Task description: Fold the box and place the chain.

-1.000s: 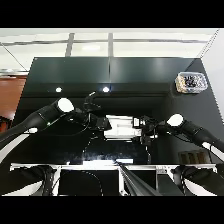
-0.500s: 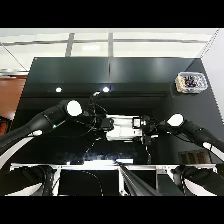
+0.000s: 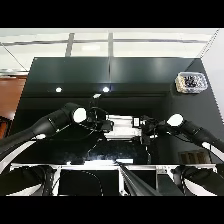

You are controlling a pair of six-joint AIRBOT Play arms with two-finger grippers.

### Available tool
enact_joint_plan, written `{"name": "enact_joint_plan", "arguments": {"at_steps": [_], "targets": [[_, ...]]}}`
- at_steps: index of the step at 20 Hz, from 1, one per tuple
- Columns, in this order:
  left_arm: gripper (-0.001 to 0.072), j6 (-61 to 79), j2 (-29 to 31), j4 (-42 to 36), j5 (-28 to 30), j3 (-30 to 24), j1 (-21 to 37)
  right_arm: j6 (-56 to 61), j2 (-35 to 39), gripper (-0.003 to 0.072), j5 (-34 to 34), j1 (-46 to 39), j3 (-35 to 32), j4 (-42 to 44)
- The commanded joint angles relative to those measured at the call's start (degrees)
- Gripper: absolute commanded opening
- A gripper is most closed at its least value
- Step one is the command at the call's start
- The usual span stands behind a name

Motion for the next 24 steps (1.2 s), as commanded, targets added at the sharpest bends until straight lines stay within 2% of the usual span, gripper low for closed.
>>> {"name": "enact_joint_plan", "arguments": {"at_steps": [1,3,5,7,10,15,16,17,24], "targets": [[0.0401,-1.25,0.07,1.25,0.37,0.07,-0.17,-0.11,0.02,0.0428,0.15,0.02,0.00,-0.28],[0.0396,-3.61,0.04,2.62,-0.07,0.11,-0.48,-0.11,0.02,0.0428,0.13,0.02,0.00,-0.26],[0.0395,-9.01,-0.92,8.98,-2.16,1.77,-2.32,-0.11,0.02,0.0428,0.13,0.02,0.00,-0.26],[0.0395,-14.62,-3.63,17.27,-6.27,5.66,-5.44,-0.11,0.02,0.0428,0.13,0.02,0.00,-0.26],[0.0395,-19.91,-8.33,23.41,-13.25,11.67,-9.20,-0.11,0.02,0.0427,0.11,0.02,0.00,-0.26],[0.0387,-21.70,-11.80,23.12,-14.67,15.76,-11.06,-0.11,0.02,0.0428,0.13,0.02,0.00,-0.26],[0.0305,-22.34,-11.98,22.95,-14.86,15.74,-11.06,-0.11,0.02,0.0428,0.13,0.02,0.00,-0.28],[0.0285,-22.49,-12.00,22.64,-14.99,15.74,-11.06,-0.11,0.02,0.0428,0.13,0.02,0.00,-0.28],[0.0284,-28.39,-12.11,23.10,-16.33,15.72,-11.17,-0.11,0.02,0.0427,0.13,0.02,0.00,-0.28]]}}
